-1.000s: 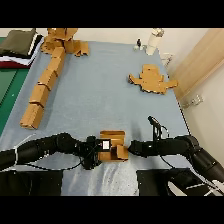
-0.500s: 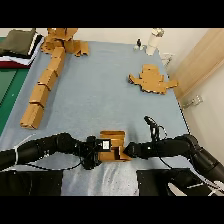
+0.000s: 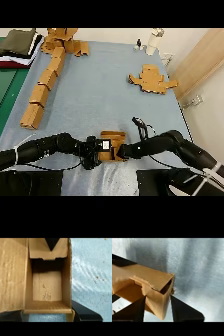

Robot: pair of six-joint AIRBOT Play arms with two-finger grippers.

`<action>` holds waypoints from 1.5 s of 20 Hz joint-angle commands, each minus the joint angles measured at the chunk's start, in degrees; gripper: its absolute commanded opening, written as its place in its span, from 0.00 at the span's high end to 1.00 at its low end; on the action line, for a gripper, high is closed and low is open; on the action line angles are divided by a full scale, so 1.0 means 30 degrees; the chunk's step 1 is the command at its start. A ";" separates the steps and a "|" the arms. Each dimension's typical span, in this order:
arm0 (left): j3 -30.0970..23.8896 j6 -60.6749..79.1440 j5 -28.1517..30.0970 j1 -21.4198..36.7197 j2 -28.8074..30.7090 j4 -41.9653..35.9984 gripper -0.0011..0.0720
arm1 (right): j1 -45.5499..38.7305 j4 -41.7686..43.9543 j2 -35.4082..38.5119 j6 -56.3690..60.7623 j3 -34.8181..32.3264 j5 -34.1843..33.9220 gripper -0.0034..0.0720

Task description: Fold the box.

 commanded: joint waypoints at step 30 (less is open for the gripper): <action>0.0000 0.0000 0.0000 -0.0007 0.0007 0.0007 0.38 | 0.7082 -0.8918 -0.7206 1.4156 0.6164 -0.4459 0.95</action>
